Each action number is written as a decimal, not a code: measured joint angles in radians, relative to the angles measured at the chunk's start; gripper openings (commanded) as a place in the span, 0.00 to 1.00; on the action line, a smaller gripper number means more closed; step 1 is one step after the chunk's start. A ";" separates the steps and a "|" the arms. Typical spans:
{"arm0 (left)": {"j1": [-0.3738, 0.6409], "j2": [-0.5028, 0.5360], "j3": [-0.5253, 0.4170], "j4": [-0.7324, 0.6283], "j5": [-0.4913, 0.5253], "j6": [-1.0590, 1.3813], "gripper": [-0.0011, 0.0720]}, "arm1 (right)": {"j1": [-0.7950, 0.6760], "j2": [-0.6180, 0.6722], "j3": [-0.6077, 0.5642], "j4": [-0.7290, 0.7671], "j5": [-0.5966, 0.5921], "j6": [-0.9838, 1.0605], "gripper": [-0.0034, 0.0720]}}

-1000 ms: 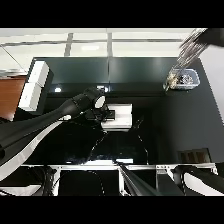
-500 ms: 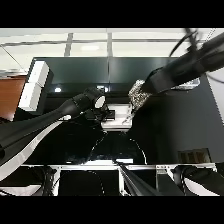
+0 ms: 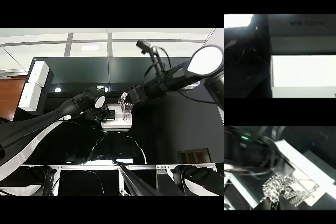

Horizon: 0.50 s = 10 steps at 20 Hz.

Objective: Fold the box and place the chain.

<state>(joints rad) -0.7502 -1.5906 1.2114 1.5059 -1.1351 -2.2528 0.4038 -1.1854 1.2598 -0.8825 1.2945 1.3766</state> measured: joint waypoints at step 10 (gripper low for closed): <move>0.000 0.000 0.000 0.000 0.000 -0.001 0.04 | 0.003 -0.046 -0.238 -0.003 -0.266 0.039 0.36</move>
<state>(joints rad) -0.7502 -1.5906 1.2114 1.5059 -1.1347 -2.2539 0.4065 -1.2316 1.0222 -0.8860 1.0286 1.4155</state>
